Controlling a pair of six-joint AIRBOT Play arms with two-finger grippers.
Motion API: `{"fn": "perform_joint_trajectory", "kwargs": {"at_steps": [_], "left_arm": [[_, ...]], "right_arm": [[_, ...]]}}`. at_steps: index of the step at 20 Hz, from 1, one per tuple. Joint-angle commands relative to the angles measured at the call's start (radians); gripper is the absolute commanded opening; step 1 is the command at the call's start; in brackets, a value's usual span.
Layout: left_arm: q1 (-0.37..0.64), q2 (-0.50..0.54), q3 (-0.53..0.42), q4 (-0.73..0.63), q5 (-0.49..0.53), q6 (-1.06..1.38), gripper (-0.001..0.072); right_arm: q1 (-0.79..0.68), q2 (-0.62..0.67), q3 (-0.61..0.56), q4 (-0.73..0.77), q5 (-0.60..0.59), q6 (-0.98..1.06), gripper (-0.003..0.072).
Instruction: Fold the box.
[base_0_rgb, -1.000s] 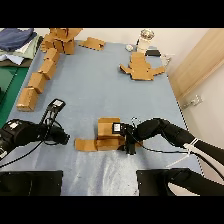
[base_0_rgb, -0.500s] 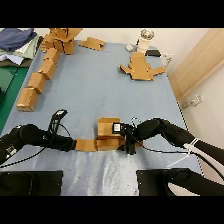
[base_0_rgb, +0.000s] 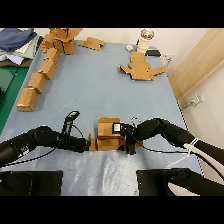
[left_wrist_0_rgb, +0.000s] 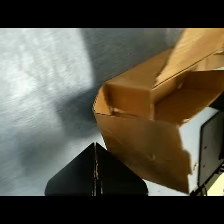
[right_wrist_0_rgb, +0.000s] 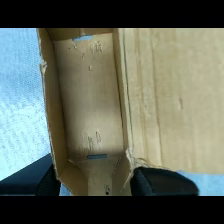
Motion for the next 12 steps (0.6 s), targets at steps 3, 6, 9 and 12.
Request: {"fn": "perform_joint_trajectory", "kwargs": {"at_steps": [3,6,9,12], "left_arm": [[-0.014,-0.003,0.046,-0.040,0.017,-0.007,0.0014],[0.036,-0.003,0.060,-0.039,-0.050,-0.039,0.0193],[0.072,-0.003,0.076,-0.032,-0.094,-0.045,0.0301],[0.079,-0.004,0.101,-0.032,-0.102,-0.045,0.0302]], "right_arm": [[0.000,0.000,0.000,0.000,0.000,0.000,0.0501],[0.000,0.000,0.000,0.000,0.000,0.000,0.0501],[0.000,0.000,0.000,0.000,0.000,0.000,0.0501],[0.000,0.000,0.000,0.000,0.000,0.000,0.0501]]}}
